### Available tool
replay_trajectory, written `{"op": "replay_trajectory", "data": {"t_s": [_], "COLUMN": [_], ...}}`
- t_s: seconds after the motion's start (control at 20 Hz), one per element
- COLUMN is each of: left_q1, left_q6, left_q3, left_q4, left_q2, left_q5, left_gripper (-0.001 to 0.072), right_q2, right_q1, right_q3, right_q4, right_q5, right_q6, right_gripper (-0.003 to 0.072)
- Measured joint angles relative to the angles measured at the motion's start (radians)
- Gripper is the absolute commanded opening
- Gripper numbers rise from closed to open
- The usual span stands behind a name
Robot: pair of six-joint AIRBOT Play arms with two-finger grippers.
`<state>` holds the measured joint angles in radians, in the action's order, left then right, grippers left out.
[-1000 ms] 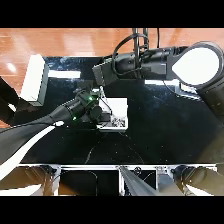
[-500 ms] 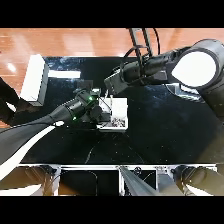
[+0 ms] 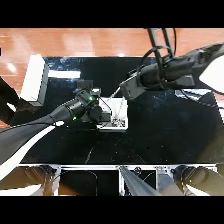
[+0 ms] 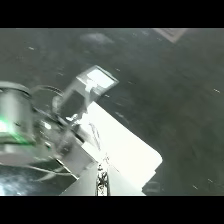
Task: Fold the box and place the chain.
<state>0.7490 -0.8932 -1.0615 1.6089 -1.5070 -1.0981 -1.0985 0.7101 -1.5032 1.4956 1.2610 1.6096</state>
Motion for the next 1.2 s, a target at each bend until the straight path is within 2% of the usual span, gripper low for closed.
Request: {"op": "replay_trajectory", "data": {"t_s": [0.25,0.6,1.2], "left_q1": [0.0,0.0,0.0], "left_q6": [0.0,0.0,0.0], "left_q3": [0.0,0.0,0.0], "left_q4": [0.0,0.0,0.0], "left_q2": [0.0,0.0,0.0], "left_q5": [0.0,-0.001,-0.002], "left_gripper": [0.0024,0.0024,0.0024], "right_q2": [0.027,0.034,0.031], "right_q1": [0.0,0.001,0.001], "right_q3": [0.0,0.032,0.049], "right_q4": [0.051,0.05,-0.021], "right_q5": [0.032,0.035,-0.186], "right_q6": [0.019,0.025,0.022], "right_gripper": [0.0046,0.0045,0.0045]}}
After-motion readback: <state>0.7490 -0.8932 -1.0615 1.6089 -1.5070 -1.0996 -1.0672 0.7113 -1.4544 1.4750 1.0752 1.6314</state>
